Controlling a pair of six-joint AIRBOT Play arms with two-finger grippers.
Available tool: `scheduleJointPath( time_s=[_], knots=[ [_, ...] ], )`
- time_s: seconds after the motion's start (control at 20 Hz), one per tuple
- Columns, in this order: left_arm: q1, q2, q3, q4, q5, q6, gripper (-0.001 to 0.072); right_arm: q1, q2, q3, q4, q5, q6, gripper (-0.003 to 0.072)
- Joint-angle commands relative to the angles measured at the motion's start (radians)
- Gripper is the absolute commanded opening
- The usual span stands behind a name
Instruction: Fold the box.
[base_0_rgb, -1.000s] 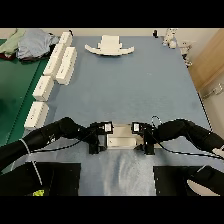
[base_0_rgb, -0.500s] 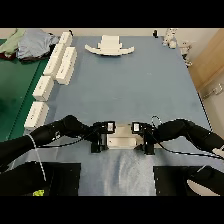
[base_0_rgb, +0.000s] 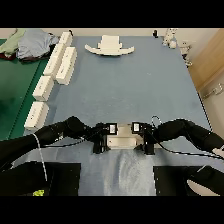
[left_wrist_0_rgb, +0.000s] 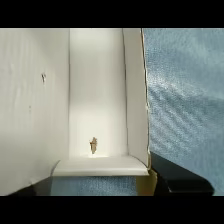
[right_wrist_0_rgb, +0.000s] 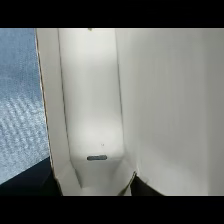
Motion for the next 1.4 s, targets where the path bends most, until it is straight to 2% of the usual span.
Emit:
scheduleJointPath(
  time_s=[0.0, 0.1, 0.15, 0.3, 0.4, 0.55, 0.9, 1.35],
  knots=[
    [-0.003, -0.003, 0.000, -0.008, 0.009, 0.000, 0.0628, 0.000, 0.000, 0.000, 0.000, 0.000, 0.000, 0.0441],
    [-0.002, -0.003, -0.001, -0.005, 0.007, -0.001, 0.0609, 0.000, 0.000, 0.000, 0.000, 0.000, 0.000, 0.0441],
    [-0.002, -0.003, -0.001, -0.005, 0.007, -0.001, 0.0632, 0.000, 0.000, 0.000, 0.000, 0.000, 0.000, 0.0441],
    [0.000, -0.002, -0.001, -0.005, 0.006, 0.000, 0.0642, 0.000, 0.000, 0.000, 0.000, 0.000, 0.000, 0.0441],
    [0.000, -0.002, -0.003, -0.005, -0.011, 0.000, 0.0720, 0.000, 0.000, 0.000, 0.000, 0.000, 0.000, 0.0441],
    [0.000, -0.002, -0.004, -0.005, -0.036, 0.002, 0.0720, 0.000, 0.000, 0.000, 0.000, 0.000, 0.000, 0.0441],
    [0.049, 0.008, -0.016, 0.003, -0.028, 0.001, 0.0720, 0.000, 0.000, 0.000, 0.000, 0.000, 0.000, 0.0441],
    [0.049, 0.019, -0.020, -0.005, -0.014, 0.084, 0.0720, 0.000, 0.000, 0.000, 0.000, 0.000, 0.000, 0.0441]
  ],
)
